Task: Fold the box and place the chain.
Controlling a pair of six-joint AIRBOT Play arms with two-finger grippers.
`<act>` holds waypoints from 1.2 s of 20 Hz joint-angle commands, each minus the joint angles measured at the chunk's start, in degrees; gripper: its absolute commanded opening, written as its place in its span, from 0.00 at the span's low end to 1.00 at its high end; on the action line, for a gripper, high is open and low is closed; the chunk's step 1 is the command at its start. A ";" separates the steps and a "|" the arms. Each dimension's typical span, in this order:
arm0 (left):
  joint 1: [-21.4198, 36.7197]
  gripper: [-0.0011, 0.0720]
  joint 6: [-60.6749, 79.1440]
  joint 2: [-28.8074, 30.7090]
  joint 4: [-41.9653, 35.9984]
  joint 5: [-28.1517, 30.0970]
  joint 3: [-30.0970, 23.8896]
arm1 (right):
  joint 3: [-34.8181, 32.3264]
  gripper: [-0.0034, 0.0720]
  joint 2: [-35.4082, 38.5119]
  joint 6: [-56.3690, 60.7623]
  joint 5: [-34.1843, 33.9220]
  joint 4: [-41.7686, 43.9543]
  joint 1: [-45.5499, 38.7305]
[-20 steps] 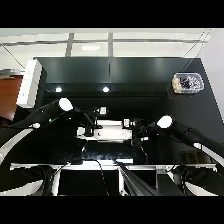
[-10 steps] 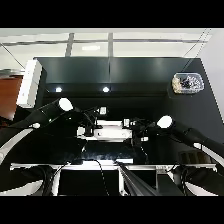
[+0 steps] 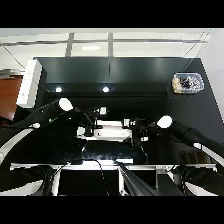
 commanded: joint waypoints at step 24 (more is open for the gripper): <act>8.63 0.26 -35.41 14.60 17.86 -19.10 3.96 | 0.00 0.65 0.00 -0.02 0.26 -0.07 0.07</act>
